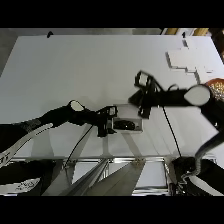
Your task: Fold the box and place the chain.
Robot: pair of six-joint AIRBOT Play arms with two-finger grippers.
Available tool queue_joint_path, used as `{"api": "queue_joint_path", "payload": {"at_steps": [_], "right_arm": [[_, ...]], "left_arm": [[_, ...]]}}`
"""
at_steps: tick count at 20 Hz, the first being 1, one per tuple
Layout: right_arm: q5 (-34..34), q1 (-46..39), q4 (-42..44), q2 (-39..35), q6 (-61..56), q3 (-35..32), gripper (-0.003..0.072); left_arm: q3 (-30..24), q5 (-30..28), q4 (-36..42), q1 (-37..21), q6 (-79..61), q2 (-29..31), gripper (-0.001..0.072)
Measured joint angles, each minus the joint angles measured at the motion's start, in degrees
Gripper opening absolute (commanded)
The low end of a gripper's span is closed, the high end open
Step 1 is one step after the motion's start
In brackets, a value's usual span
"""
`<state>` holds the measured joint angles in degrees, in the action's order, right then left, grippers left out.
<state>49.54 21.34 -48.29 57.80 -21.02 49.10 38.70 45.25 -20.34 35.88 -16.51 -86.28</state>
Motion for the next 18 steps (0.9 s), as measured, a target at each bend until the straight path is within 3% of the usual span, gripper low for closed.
{"api": "queue_joint_path", "payload": {"at_steps": [5, 10, 11, 12, 16, 18], "right_arm": [[3.1, -4.7, -5.1, 7.7, -2.4, 6.4, 0.0018], [5.9, -3.1, -5.7, 11.6, -3.0, 4.3, 0.002], [6.3, -2.1, -5.7, 11.9, -3.0, 3.2, 0.0047], [6.6, -0.9, -5.6, 12.1, -3.0, 2.3, 0.013], [8.4, 4.6, -5.4, 11.0, -3.0, 0.1, 0.0132], [8.6, 7.3, -5.3, 9.2, -2.9, -0.6, 0.0202]], "left_arm": [[0.0, 0.0, 0.0, 0.0, 0.0, 0.0, 0.0205], [0.0, 0.0, 0.0, 0.0, 0.0, 0.0, 0.0205], [0.0, 0.0, 0.0, 0.0, 0.0, 0.0, 0.0205], [0.0, 0.0, 0.0, 0.0, 0.0, 0.0, 0.0205], [0.0, 0.0, 0.0, 0.0, 0.0, 0.0, 0.0205], [0.0, 0.0, 0.0, 0.0, 0.0, 0.0, 0.0205]]}}
